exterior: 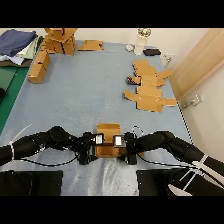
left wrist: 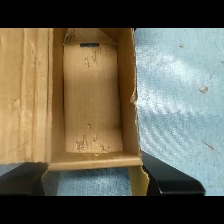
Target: Fold the box.
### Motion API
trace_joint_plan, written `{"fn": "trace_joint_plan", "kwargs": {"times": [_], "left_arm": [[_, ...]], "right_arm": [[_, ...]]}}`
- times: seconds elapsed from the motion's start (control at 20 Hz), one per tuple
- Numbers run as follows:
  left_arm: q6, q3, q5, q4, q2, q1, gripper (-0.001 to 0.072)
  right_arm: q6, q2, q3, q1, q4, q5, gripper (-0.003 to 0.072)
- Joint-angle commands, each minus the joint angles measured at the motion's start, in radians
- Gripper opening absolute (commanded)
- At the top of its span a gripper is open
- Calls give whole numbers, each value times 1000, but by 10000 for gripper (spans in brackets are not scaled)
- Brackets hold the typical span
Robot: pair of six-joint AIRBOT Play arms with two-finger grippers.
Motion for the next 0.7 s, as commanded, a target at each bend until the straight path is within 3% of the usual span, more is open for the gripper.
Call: {"fn": "trace_joint_plan", "kwargs": {"times": [0.0,0.25,0.4,0.55,0.65], "left_arm": [[0,0,0,0,0,1,463],[0,0,0,0,0,1,463],[0,0,0,0,0,1,463],[0,0,0,0,0,1,463],[0,0,0,0,0,1,463]], "right_arm": [[2,3,1,0,28,-13,720],[121,50,14,-28,-13,-26,720],[212,116,14,-50,-107,-100,720],[426,229,14,-50,-242,-180,720],[573,330,14,-50,-245,-261,720]]}}
